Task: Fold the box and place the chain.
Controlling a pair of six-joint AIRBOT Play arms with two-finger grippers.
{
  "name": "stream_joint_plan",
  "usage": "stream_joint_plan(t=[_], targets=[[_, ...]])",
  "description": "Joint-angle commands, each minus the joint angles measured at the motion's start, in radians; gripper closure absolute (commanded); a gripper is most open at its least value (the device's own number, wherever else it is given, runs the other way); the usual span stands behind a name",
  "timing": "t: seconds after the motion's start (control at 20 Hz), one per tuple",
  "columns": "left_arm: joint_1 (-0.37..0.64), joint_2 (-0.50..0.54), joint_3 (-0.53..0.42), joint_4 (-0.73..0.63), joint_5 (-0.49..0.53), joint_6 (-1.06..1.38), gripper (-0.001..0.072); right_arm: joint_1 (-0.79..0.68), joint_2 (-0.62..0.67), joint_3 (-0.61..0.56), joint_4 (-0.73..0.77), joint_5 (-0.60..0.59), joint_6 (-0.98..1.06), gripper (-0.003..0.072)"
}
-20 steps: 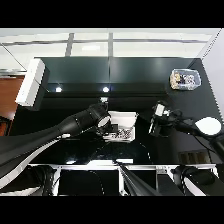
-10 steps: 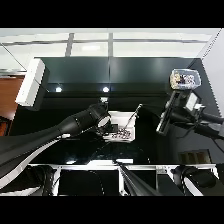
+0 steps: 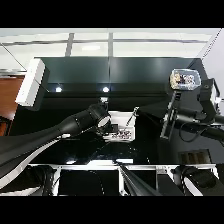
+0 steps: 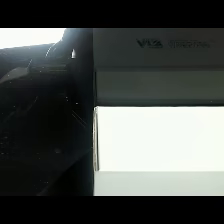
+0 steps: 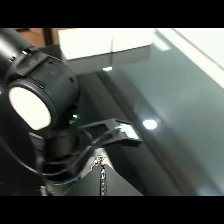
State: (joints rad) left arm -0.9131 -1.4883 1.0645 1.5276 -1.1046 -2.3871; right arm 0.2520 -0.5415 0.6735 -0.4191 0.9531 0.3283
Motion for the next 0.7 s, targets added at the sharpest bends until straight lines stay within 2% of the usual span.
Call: stream_joint_plan(t=[0.0, 0.1, 0.4, 0.65], targets=[[-0.001, -0.001, 0.001, 0.000, 0.000, 0.000, 0.0676, 0.000, -0.022, -0.011, 0.026, 0.095, 0.114, 0.0666], [-0.001, -0.001, 0.001, 0.000, 0.000, 0.000, 0.0676, 0.006, -0.036, -0.039, 0.024, 0.129, 0.133, 0.0666], [-0.001, -0.001, 0.001, 0.000, 0.000, 0.000, 0.0676, 0.011, -0.051, -0.107, 0.014, 0.093, 0.162, 0.0666], [-0.001, -0.001, 0.001, 0.000, 0.000, 0.000, 0.0676, 0.062, -0.085, -0.199, -0.001, -0.004, 0.201, 0.0666]])
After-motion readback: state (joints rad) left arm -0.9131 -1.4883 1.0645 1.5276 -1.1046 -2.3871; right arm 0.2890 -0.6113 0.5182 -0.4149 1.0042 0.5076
